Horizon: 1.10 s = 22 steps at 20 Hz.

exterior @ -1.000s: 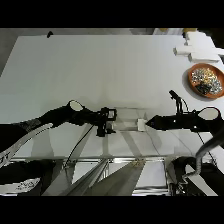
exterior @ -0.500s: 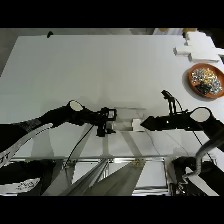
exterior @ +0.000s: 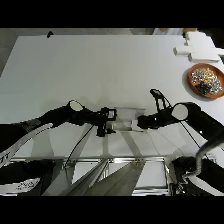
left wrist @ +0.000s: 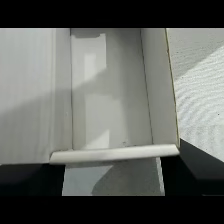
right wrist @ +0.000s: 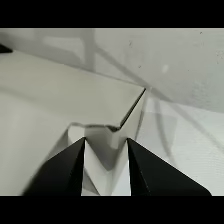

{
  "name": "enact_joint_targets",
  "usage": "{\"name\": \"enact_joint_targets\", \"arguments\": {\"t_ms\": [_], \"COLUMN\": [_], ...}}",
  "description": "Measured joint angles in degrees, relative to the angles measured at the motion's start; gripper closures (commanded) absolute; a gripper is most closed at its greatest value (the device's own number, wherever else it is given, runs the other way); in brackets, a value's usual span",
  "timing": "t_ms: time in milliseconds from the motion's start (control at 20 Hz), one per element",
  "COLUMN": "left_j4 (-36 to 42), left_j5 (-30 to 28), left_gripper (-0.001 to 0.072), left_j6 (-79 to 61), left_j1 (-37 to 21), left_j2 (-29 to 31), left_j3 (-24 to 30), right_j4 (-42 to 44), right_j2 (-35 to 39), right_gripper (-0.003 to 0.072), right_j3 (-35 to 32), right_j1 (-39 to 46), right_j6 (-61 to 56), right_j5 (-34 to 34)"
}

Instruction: Fold the box and place the chain.

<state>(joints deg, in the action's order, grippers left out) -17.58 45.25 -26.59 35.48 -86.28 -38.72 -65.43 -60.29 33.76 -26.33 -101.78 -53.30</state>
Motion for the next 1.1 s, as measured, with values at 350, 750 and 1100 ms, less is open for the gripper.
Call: {"name": "enact_joint_targets", "arguments": {"t_ms": [350, 750, 1100], "left_j4": [0.00, 0.02, 0.02], "left_j5": [-0.02, -0.02, 0.00], "left_gripper": [0.0437, 0.0437, 0.0437], "left_j6": [0.00, 0.00, 0.02], "left_j1": [0.02, 0.02, 0.00], "left_j2": [0.00, 0.00, 0.02], "left_j3": [0.00, 0.00, 0.00], "right_j4": [-13.97, -19.63, -20.83], "right_j2": [-5.14, -8.26, -8.50], "right_gripper": [0.0389, 0.0534, 0.0661], "right_j3": [3.61, 4.04, 4.09], "right_j1": [-7.26, -12.68, -13.29], "right_j6": [-18.75, -28.48, -29.75], "right_j5": [0.46, 2.51, 2.23]}}
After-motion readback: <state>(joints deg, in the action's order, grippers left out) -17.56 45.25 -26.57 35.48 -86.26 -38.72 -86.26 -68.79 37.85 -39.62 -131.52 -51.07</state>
